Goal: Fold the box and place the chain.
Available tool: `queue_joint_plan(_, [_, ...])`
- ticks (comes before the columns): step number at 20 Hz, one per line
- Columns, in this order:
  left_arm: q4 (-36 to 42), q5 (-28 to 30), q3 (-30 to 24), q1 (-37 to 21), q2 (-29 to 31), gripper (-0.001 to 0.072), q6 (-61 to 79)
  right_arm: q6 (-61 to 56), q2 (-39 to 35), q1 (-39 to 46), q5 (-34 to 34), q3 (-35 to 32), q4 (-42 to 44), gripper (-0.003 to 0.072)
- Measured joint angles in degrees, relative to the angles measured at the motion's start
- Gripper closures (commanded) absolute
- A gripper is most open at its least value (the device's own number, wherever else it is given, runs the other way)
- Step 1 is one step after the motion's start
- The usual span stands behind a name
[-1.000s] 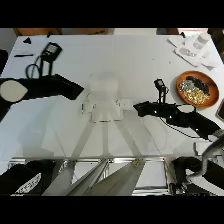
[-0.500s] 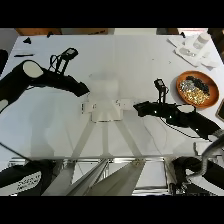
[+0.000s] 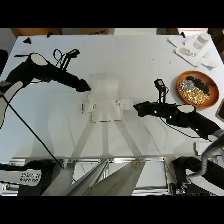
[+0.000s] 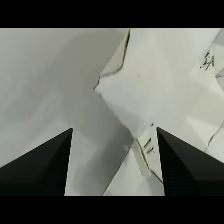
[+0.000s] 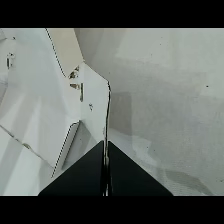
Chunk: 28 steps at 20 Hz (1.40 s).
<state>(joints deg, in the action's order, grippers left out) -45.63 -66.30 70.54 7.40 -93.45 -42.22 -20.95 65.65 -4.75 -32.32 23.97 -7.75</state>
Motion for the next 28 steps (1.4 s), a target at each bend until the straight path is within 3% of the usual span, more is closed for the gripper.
queue_joint_plan(6, [3.26, 0.79, 0.39, 3.72, -2.45, 0.0134, 8.66, 0.02, 0.00, 0.00, -0.02, 0.00, 0.00, 0.0674])
queue_joint_plan(7, [3.56, 0.85, 0.39, 4.22, -2.58, 0.0151, 10.36, 0.00, 0.00, 0.00, 0.00, 0.00, 0.00, 0.0674])
queue_joint_plan(9, [3.65, 0.96, 0.39, 4.85, -2.75, 0.0317, 12.98, 0.00, 0.00, 0.00, 0.00, 0.00, 0.00, 0.0674])
queue_joint_plan(13, [3.87, 1.20, 0.39, 5.38, -2.86, 0.0330, 16.59, 0.00, 0.00, 0.00, 0.00, 0.00, 0.00, 0.0674])
queue_joint_plan(14, [3.93, 1.18, 0.39, 5.44, -2.93, 0.0414, 17.51, 0.00, 0.00, 0.00, 0.00, 0.00, 0.00, 0.0674])
queue_joint_plan(16, [4.00, 1.05, 0.39, 5.51, -3.13, 0.0702, 19.17, 0.00, 0.00, 0.00, 0.00, 0.00, 0.00, 0.0674])
queue_joint_plan(28, [4.11, 0.92, 0.42, 5.53, -4.17, 0.0698, 21.97, 0.00, -0.02, 0.00, 0.04, 0.00, 0.02, 0.0674])
